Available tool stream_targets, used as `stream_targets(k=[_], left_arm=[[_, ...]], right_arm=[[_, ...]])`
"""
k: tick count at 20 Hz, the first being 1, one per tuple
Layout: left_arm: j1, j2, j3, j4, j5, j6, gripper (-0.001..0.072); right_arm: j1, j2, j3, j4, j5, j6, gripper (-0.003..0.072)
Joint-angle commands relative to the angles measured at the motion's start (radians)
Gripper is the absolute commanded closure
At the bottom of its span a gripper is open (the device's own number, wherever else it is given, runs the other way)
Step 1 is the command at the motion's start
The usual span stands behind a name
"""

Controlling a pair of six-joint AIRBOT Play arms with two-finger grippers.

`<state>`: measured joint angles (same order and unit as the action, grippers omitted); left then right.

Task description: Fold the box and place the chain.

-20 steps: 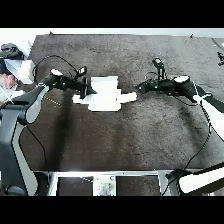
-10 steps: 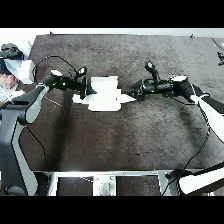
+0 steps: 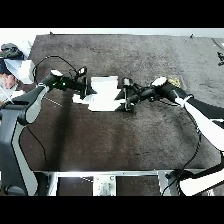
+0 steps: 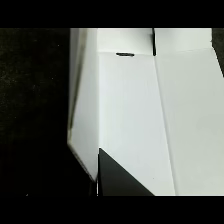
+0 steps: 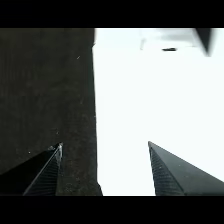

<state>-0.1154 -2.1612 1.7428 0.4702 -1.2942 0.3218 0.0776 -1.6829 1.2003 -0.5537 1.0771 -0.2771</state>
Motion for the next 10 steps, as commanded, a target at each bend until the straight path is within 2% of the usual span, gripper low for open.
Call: stream_targets(k=[1,7,10], left_arm=[[0.000,-0.001,0.000,0.000,0.002,0.000,0.0697],[0.000,-0.001,0.000,0.000,0.002,0.000,0.0697],[0.000,-0.001,0.000,0.000,0.002,0.000,0.0697]], right_arm=[[0.055,0.001,0.000,-0.109,-0.073,0.085,0.0028],[0.058,0.001,-0.011,-0.155,-0.151,0.125,0.0029],[0.059,0.047,-0.057,-0.209,-0.169,0.226,0.0030]])
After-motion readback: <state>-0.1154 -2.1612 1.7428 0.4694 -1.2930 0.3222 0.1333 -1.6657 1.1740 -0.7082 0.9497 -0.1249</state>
